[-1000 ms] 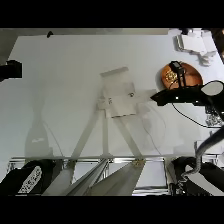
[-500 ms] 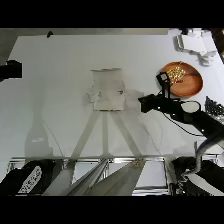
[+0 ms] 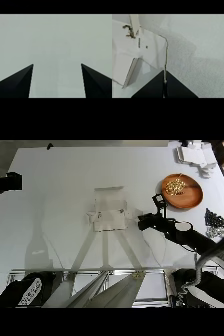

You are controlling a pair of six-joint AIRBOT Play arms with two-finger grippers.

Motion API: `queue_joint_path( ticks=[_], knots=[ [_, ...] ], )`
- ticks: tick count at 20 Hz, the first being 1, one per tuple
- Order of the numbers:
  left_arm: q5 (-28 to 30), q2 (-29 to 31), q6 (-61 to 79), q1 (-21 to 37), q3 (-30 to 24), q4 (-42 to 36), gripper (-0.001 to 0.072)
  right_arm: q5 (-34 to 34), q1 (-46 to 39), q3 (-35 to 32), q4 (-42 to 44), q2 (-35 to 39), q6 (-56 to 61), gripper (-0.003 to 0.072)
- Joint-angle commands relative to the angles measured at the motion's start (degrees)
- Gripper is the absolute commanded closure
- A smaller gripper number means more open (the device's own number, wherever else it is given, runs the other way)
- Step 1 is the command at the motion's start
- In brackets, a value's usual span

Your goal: Fold the box and place the chain.

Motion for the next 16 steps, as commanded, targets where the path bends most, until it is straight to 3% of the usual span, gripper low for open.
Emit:
queue_joint_path(
  ticks=[1, 16],
  knots=[
    [0.0, 0.0, 0.0, 0.0, 0.0, 0.0, 0.0056, -0.9, 0.6, -0.2, 2.5, -0.4, -1.0, 0.0677],
    [0.2, 0.0, -0.1, 0.0, 0.0, -0.3, 0.0057, -0.1, 0.6, -0.2, 2.4, -0.4, -0.8, 0.0676]
  ],
)
